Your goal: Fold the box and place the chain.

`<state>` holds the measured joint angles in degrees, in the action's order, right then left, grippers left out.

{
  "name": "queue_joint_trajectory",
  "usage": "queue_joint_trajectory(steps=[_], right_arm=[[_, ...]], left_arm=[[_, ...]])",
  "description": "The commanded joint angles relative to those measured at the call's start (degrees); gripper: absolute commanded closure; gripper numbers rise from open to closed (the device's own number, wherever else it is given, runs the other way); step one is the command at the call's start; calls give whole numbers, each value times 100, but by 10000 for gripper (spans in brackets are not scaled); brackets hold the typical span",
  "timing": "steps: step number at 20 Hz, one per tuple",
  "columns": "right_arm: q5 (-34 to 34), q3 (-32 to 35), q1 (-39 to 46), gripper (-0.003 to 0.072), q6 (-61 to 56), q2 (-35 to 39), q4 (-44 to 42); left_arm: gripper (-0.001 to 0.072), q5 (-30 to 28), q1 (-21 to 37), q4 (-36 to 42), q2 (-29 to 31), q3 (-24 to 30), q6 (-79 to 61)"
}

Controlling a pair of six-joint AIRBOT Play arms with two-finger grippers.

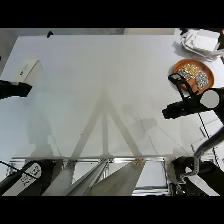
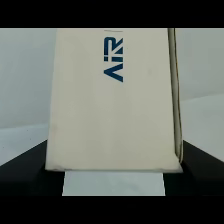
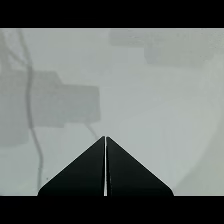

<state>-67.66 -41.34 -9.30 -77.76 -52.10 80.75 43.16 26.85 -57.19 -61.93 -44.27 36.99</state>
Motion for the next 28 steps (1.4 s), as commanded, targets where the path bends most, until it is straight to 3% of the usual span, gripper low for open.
queue_joint_trajectory(steps=[1,8,14,16,17,20,21,28], right_arm=[[-24,4,2,670,-2,-4,-4],[-33,4,2,670,-4,-4,-20],[-35,4,2,670,-4,-4,-55],[-37,4,2,670,-4,-4,-144],[-39,4,2,670,-4,-4,-184],[-39,4,2,670,-4,-4,-214],[-39,4,2,670,-4,-4,-214],[-33,4,2,670,-2,-4,-214]], left_arm=[[707,136,144,-79,-319,31,83],[700,177,144,-1156,-1095,31,848],[651,179,144,-1228,-1375,31,833],[448,186,144,-1233,-1377,31,826],[286,192,144,-1231,-1377,31,828],[41,188,136,-1228,-1368,31,828],[10,192,136,-1233,-1368,31,828],[9,212,133,-1316,-835,28,826]])
